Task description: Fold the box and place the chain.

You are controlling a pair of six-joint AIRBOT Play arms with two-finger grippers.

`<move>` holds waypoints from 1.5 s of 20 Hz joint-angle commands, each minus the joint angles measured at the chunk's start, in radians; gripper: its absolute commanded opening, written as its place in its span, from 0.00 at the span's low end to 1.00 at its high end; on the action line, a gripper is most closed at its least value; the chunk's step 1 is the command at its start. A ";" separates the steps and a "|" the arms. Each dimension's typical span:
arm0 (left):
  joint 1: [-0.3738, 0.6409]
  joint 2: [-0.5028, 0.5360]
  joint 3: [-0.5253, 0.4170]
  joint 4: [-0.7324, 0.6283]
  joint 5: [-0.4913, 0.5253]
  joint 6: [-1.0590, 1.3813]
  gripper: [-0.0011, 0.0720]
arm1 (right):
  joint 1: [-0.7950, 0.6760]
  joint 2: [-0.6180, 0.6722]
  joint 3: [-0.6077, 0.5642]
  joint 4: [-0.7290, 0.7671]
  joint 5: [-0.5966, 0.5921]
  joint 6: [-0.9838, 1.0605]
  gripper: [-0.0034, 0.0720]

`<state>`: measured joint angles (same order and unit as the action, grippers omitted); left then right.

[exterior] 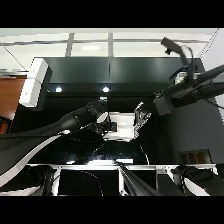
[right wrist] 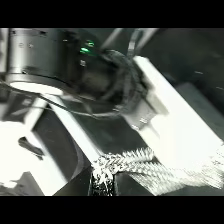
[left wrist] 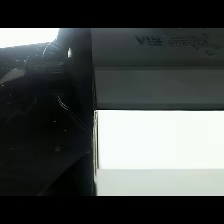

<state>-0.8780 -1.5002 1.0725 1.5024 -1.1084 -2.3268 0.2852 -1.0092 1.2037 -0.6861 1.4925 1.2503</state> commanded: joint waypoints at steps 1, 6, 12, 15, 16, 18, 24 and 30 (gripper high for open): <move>0.000 0.000 0.000 0.000 0.000 0.000 0.05 | 0.006 0.000 -0.142 0.174 -0.087 -0.068 0.05; 0.000 0.000 0.000 0.000 0.000 0.000 0.05 | 0.006 -0.003 -0.340 0.207 -0.256 -0.080 0.05; 0.000 0.000 0.000 0.000 0.000 0.000 0.05 | 0.006 -0.005 -0.534 0.172 -0.393 -0.080 0.06; 0.000 0.000 0.000 0.000 -0.001 0.000 0.05 | 0.001 -0.004 -0.550 0.154 -0.398 -0.080 0.58; 0.000 0.000 0.000 0.000 -0.001 0.000 0.05 | -0.018 -0.004 -0.542 0.127 -0.369 -0.083 0.58; 0.000 0.000 0.000 0.000 0.000 0.000 0.05 | -0.109 -0.003 -0.506 0.029 -0.287 -0.118 0.58; 0.001 0.000 0.000 0.001 0.000 0.000 0.05 | -0.245 -0.003 -0.605 -0.042 -0.332 -0.496 0.58; 0.000 0.000 0.000 0.000 0.004 0.000 0.05 | 0.009 -0.027 -0.690 -0.105 -0.616 -0.933 1.00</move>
<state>-0.8780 -1.5002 1.0725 1.5024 -1.1061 -2.3272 0.1978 -1.0206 0.5407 -0.7429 1.0199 0.5442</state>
